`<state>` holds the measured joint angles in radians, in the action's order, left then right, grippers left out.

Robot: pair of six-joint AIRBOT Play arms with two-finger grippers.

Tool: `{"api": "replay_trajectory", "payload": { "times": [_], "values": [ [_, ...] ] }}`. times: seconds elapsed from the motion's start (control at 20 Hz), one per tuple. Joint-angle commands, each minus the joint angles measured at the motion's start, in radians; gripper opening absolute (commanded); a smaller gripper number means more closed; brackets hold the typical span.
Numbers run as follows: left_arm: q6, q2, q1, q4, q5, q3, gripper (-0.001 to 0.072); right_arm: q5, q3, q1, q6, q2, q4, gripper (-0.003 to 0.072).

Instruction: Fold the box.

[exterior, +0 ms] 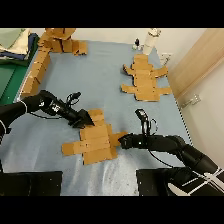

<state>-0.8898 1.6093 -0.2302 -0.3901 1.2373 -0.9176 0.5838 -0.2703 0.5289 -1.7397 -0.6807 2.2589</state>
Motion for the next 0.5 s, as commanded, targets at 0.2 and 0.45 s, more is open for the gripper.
{"api": "replay_trajectory", "payload": {
  "times": [0.2, 0.45],
  "values": [
    [0.093, 0.014, -0.005, 0.02, 0.038, 0.0, 0.0345, 0.016, 0.0, 0.001, 0.004, 0.001, -0.001, 0.0001],
    [0.095, 0.014, -0.005, -0.061, 0.042, 0.001, 0.0292, 0.017, 0.0, 0.001, 0.004, 0.001, -0.003, 0.0001]
  ]
}}
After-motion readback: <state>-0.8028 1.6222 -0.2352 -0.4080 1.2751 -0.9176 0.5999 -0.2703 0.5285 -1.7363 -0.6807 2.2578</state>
